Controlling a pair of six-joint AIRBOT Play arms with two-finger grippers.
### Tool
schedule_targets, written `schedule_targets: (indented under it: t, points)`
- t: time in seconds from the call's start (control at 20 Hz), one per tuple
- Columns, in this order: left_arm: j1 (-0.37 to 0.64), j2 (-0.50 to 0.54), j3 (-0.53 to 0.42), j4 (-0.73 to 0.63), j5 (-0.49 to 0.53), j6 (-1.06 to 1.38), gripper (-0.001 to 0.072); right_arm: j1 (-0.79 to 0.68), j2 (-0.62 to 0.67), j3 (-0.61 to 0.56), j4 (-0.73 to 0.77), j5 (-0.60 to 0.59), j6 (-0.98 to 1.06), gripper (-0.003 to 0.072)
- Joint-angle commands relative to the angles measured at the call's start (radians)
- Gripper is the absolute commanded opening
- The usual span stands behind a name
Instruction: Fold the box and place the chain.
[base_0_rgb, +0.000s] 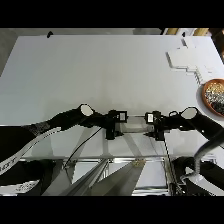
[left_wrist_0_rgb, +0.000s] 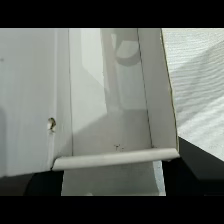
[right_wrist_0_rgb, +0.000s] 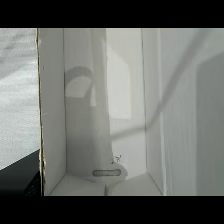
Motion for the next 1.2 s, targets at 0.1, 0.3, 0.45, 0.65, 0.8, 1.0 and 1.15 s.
schedule_targets:
  t: [0.1,0.3,0.45,0.65,0.8,1.0,1.15]
  points:
    - [0.0,0.0,0.0,0.004,0.006,-0.004,0.0292,0.0,0.0,0.001,0.001,0.0,0.001,0.0573]
    - [0.0,0.0,0.0,0.004,0.006,-0.004,0.0292,0.0,0.0,0.001,0.0,0.0,0.001,0.0573]
    - [0.0,0.0,0.0,0.004,0.006,-0.004,0.0292,0.0,0.0,0.001,0.0,0.0,0.001,0.0573]
    - [0.0,0.0,0.0,0.004,0.006,-0.004,0.0292,0.0,0.0,0.001,0.003,0.001,0.002,0.0573]
    - [0.0,0.0,0.0,0.004,0.006,-0.004,0.0292,0.0,0.0,0.001,0.003,0.002,0.002,0.0573]
    - [0.0,0.0,0.0,0.004,0.006,-0.004,0.0292,0.0,0.0,0.002,0.0,0.015,0.009,0.072]
    - [0.0,0.0,0.0,0.004,0.006,-0.004,0.0292,0.0,0.027,0.002,-0.031,0.02,0.108,0.072]
